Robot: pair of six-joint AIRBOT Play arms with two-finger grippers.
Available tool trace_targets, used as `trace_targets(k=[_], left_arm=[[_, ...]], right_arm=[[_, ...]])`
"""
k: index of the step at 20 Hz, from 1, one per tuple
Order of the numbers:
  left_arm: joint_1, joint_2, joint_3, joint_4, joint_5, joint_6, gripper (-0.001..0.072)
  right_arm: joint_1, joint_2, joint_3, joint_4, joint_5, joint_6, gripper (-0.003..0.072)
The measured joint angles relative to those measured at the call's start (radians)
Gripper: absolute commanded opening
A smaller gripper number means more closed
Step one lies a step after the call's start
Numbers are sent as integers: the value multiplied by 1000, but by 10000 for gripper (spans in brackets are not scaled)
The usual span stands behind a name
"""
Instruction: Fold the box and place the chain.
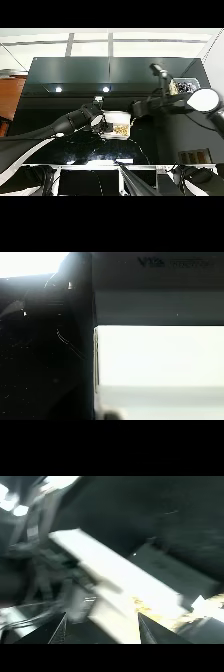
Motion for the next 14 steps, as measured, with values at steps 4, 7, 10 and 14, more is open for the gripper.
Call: trace_targets(k=[4, 7, 10, 14], left_arm=[[0, 0, 0, 0, 0, 0, 33], [0, 0, 0, 0, 0, 0, 33], [0, 0, 0, 0, 0, 0, 33], [0, 0, 0, 0, -1, 0, 33]], right_arm=[[-207, 13, -17, -205, 13, 58, 719], [-320, -45, -43, -360, -34, 125, 718], [-372, -149, -53, -449, -141, 233, 709], [-397, -280, -50, -566, -280, 510, 709]])
